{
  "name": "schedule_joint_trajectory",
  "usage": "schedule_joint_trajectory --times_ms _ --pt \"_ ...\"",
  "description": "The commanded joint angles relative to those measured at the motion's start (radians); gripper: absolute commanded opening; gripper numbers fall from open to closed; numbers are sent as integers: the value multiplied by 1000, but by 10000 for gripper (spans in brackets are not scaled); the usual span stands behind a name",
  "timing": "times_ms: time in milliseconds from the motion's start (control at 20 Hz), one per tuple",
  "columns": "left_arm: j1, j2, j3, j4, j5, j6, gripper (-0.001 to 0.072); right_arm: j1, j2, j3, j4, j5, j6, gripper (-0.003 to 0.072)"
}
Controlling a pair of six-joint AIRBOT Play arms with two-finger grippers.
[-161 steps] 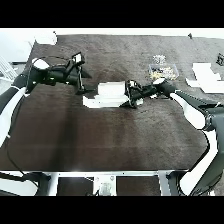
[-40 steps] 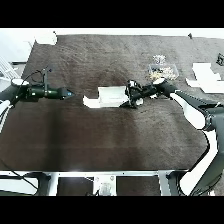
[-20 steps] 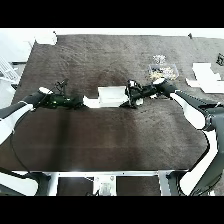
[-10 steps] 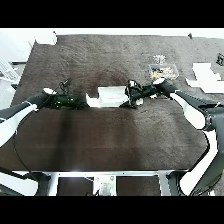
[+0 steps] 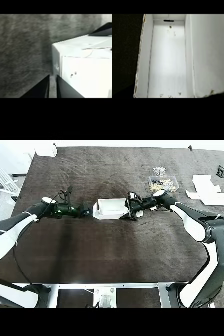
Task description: Fold the box and place the chain.
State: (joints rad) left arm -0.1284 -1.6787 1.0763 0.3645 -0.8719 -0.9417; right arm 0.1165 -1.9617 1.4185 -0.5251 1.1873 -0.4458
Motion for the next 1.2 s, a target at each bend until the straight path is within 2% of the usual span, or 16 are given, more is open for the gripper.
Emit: schedule_joint_trajectory --times_ms 0,450,500,550,1150 --pt "0 0 24 -6 -34 3 121 0 0 0 0 0 0 581" --pt "0 2 28 -13 -76 8 125 0 0 0 0 0 0 581" --pt "0 2 28 -13 -76 8 219 0 0 0 0 0 0 581" --pt "0 2 29 -13 -80 8 261 0 0 0 0 0 0 581" --pt "-3 -1 62 0 -75 7 263 0 0 0 0 0 0 581"
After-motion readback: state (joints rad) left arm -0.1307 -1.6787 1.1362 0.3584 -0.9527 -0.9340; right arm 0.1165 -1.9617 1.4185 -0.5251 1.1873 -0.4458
